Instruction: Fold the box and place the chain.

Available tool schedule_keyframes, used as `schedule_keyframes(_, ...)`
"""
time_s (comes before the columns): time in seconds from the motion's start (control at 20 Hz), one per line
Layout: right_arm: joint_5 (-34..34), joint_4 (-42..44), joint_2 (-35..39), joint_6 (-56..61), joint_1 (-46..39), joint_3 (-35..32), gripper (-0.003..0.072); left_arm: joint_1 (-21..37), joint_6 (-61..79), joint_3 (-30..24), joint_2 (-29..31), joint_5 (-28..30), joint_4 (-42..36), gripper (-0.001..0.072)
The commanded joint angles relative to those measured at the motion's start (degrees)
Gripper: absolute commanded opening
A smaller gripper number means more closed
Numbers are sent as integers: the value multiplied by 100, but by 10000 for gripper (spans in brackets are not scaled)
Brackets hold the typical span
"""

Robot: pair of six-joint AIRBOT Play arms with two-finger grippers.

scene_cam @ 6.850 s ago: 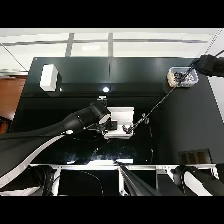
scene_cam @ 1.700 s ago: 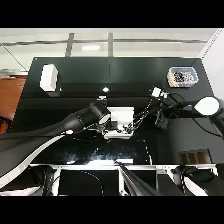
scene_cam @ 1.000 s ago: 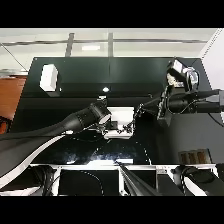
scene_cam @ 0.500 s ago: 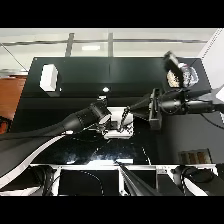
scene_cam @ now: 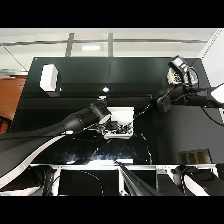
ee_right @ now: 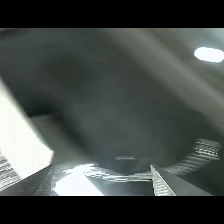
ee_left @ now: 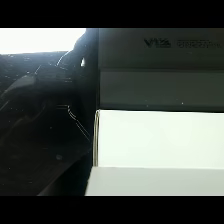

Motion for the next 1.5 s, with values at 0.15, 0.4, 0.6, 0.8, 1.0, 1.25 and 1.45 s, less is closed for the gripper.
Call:
schedule_keyframes(0.15,-2592,-581,-1390,1860,-28,-24,697,4,2,-2,-4,22,2,33)
schedule_keyframes(0.4,-2625,-2422,-2704,3451,518,686,696,22,2,-2,-4,17,-2,33)
schedule_keyframes(0.6,-2275,-3602,-2911,4618,544,800,575,39,0,-2,-4,24,0,33)
schedule_keyframes(0.8,-1808,-3558,-2992,4618,570,798,475,39,2,-2,-4,20,-2,32)
schedule_keyframes(1.0,-1816,-3506,-3049,4618,734,798,474,39,2,-2,-4,17,-2,33)
schedule_keyframes(1.25,-1698,-3482,-3154,4623,767,798,471,39,2,-2,-4,13,-2,33)
schedule_keyframes(1.45,-1596,-3482,-3154,4621,767,798,228,39,2,-2,-4,15,-2,33)
